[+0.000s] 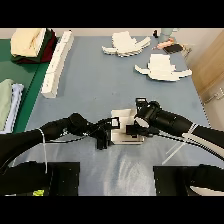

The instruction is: Fold the box.

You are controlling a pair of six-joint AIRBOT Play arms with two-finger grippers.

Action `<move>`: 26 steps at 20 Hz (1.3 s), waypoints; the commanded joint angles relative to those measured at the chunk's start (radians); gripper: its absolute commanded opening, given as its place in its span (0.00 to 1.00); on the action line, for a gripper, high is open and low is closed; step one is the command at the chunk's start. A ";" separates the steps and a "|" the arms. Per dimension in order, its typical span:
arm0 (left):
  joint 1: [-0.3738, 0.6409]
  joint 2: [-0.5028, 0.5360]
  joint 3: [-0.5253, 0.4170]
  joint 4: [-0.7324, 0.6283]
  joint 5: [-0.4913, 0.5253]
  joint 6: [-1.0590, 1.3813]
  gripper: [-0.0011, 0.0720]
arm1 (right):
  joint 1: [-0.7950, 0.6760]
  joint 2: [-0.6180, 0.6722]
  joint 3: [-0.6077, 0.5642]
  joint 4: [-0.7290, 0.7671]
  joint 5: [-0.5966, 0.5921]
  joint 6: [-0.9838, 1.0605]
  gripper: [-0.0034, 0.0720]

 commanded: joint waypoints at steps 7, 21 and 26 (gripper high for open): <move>0.000 0.000 0.001 0.000 0.000 0.001 0.73 | -0.132 0.281 0.050 -0.045 0.103 -0.070 0.07; 0.000 0.000 0.001 0.000 0.000 0.001 0.73 | -0.917 -0.295 0.051 1.220 0.034 -1.250 0.05; 0.000 0.000 0.001 0.000 0.000 0.001 0.73 | -0.835 -0.366 0.062 1.250 0.117 -1.366 0.05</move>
